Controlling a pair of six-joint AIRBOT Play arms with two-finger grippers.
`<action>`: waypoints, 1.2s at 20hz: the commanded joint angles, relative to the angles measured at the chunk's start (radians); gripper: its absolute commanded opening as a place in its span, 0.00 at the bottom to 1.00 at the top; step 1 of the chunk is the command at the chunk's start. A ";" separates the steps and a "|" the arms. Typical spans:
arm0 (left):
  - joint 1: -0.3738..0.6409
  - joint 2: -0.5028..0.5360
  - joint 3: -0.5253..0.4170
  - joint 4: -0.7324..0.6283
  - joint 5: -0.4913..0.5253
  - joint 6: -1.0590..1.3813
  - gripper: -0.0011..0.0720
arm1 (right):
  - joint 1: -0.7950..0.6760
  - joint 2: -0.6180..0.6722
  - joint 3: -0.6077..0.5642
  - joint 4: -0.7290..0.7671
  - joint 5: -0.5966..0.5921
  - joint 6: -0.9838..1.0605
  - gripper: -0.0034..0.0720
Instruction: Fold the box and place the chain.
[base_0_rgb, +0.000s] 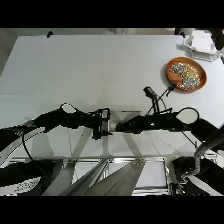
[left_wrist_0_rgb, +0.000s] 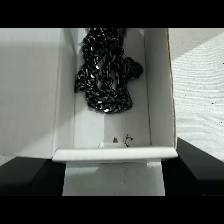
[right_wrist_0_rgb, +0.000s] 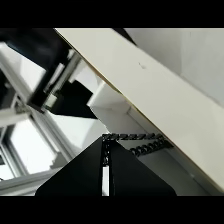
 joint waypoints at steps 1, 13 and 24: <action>0.000 0.000 0.001 0.000 0.000 0.000 0.20 | 0.088 -0.120 -0.002 -0.011 -0.062 0.000 0.06; 0.000 0.000 0.001 0.000 0.000 0.000 0.20 | 0.112 -0.132 -0.002 0.010 -0.176 0.081 0.33; 0.000 0.000 0.001 0.000 0.000 0.000 0.20 | -0.018 0.294 -0.002 -0.167 -0.149 0.139 0.35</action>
